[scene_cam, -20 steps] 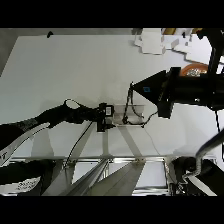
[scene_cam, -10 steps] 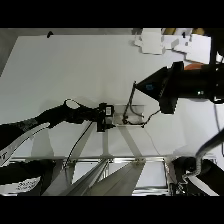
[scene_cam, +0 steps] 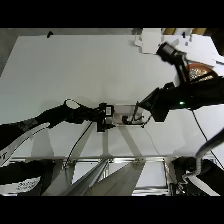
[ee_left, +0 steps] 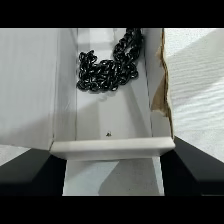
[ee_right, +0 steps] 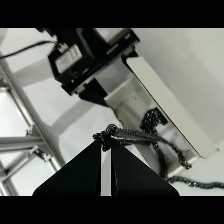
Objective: Fold the box and place the chain.
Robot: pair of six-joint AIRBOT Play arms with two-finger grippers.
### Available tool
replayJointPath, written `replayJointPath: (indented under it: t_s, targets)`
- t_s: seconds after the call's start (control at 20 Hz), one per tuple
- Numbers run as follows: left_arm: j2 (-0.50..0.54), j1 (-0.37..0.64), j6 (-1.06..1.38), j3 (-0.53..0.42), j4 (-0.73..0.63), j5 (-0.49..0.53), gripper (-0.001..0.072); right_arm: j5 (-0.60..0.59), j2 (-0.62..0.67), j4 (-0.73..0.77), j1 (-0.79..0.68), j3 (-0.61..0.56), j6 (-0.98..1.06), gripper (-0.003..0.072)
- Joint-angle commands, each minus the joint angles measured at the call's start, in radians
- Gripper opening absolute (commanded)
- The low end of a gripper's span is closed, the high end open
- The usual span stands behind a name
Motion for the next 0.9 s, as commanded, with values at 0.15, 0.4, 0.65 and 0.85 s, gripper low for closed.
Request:
replayJointPath:
  t_s: [0.15, 0.4, 0.65, 0.85]
  targets:
    - [0.0, 0.0, 0.0, 0.0, 0.0, 0.0, 0.0212, -0.154, -0.072, -0.006, 0.002, -0.204, -0.035, 0.0015]
    - [0.0, 0.0, 0.0, 0.0, 0.0, 0.0, 0.0212, -0.192, -0.182, -0.01, 0.002, -0.235, -0.045, 0.0152]
    - [0.0, 0.0, 0.0, 0.0, 0.0, 0.0, 0.0212, -0.135, -0.16, -0.031, -0.003, -0.187, -0.046, 0.0244]
    - [0.0, 0.0, 0.0, 0.0, 0.0, 0.0, 0.0212, -0.073, -0.11, -0.25, -0.046, -0.093, -0.045, 0.0222]
